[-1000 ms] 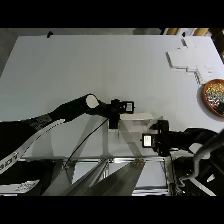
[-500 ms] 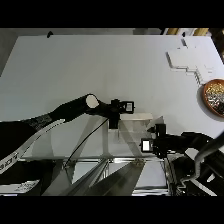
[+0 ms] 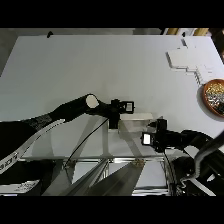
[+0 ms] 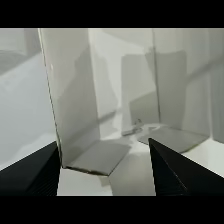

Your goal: Fold the box and place the chain.

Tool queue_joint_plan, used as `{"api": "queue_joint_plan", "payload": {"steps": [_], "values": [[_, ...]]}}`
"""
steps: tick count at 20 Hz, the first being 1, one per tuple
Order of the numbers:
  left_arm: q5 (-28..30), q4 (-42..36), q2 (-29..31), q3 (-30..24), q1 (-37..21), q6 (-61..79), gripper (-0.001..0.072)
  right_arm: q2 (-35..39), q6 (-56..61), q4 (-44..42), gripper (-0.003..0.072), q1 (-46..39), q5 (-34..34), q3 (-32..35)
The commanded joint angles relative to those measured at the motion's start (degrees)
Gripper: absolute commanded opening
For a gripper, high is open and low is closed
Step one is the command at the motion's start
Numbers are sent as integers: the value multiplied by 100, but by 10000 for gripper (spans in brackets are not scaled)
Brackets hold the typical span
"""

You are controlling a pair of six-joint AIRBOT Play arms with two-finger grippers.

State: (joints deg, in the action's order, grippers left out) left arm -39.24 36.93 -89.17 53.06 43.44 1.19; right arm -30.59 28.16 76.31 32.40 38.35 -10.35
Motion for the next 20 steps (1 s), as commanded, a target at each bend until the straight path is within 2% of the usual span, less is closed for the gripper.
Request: {"api": "queue_joint_plan", "payload": {"steps": [1, 4, 9, 16, 20], "values": [[0, 0, -4, 0, 4, 2, 13, -13, 2, -61, 581, -308, 9, -94], [2, 0, -4, -2, 4, 2, 13, -37, -297, -295, 581, -636, 122, -299], [0, -2, -4, -2, 4, 2, 13, -393, -1484, -1351, 581, -1189, 514, -411], [0, 0, -4, -2, 4, 2, 13, -817, -1978, -1539, 581, -1786, 658, -787], [0, -2, -4, -2, 4, 2, 13, -1338, -3147, -2302, 581, -2087, 688, -789]]}}
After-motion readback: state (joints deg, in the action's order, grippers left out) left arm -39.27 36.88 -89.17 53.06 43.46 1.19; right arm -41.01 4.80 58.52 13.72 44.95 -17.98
